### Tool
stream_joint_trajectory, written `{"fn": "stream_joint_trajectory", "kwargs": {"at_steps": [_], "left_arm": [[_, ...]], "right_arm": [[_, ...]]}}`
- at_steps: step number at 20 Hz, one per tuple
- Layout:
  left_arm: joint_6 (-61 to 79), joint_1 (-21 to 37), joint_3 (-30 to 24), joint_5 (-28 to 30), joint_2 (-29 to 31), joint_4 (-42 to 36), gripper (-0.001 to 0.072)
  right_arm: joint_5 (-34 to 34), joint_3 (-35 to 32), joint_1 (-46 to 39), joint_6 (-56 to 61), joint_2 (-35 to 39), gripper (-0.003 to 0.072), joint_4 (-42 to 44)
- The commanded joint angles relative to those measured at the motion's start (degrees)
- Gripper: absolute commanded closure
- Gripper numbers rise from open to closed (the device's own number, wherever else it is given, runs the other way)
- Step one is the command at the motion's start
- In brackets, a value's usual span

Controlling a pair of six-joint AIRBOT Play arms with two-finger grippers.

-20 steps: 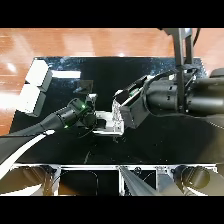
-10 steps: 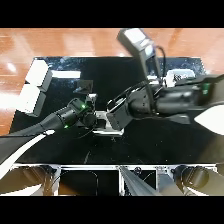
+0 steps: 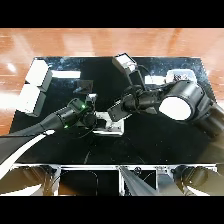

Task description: Fold the box and place the chain.

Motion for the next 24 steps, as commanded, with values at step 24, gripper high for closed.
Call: {"fn": "stream_joint_trajectory", "kwargs": {"at_steps": [24], "left_arm": [[0.0,0.0,0.04,0.0,0.0,0.04,0.0687]], "right_arm": [[-4.63,-5.4,0.33,0.87,-1.7,0.0656,4.09]]}}
